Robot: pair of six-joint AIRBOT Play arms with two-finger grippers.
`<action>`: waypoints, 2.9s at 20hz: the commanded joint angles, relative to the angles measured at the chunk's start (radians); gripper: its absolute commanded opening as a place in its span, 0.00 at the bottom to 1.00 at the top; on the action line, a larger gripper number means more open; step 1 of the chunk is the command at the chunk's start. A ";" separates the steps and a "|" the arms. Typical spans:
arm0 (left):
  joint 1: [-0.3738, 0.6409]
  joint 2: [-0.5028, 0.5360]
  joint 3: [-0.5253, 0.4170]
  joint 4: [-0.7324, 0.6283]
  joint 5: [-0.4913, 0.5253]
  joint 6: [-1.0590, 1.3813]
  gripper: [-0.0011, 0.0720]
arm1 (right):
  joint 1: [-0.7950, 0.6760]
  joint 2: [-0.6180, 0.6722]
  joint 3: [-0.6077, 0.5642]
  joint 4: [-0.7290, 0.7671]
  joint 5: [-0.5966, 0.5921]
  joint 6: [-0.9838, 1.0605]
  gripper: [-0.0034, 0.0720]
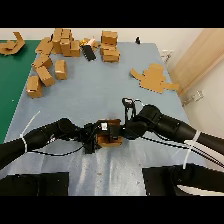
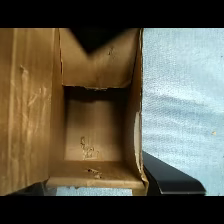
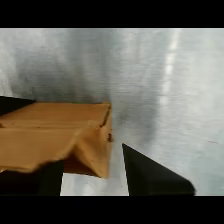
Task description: Fold the box.
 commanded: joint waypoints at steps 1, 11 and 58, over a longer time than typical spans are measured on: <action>0.000 0.000 0.000 0.000 0.000 0.000 0.70 | 0.027 -0.058 -0.001 0.015 0.039 -0.006 0.77; 0.000 0.000 0.000 0.000 0.000 0.000 0.70 | 0.027 -0.126 0.003 0.012 0.038 -0.006 0.39; 0.000 0.000 0.000 0.000 0.000 0.000 0.70 | 0.031 -0.162 0.093 -0.062 -0.135 -0.044 0.65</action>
